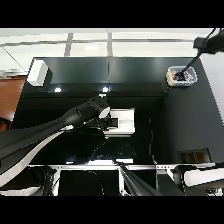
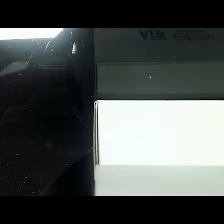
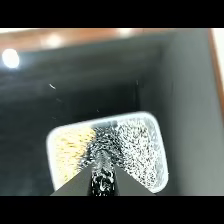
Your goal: Fold the box and place the chain.
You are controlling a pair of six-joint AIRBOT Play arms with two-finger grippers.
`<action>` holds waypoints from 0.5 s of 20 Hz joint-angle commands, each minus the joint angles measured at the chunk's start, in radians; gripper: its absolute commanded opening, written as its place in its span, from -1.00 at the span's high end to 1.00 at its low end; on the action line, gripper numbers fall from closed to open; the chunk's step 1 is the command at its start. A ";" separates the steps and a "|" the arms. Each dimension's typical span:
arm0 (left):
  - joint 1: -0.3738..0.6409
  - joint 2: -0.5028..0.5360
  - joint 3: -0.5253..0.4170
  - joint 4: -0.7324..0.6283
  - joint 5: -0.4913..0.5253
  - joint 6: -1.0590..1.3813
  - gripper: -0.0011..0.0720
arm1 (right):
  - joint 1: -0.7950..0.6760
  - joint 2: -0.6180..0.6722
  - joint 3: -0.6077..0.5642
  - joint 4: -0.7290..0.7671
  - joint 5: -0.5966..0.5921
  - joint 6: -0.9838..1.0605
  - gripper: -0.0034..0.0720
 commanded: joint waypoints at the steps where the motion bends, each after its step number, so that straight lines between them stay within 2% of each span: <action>1: 0.000 0.000 0.001 0.000 -0.001 0.000 0.89 | 0.014 0.164 0.001 0.089 0.007 -0.081 0.88; 5: 0.000 0.000 0.001 0.000 -0.005 0.000 0.89 | 0.018 0.362 0.001 0.206 0.038 -0.121 0.89; 10: 0.000 0.000 0.001 0.000 -0.003 0.000 0.89 | 0.087 0.574 -0.014 0.260 0.156 -0.140 0.89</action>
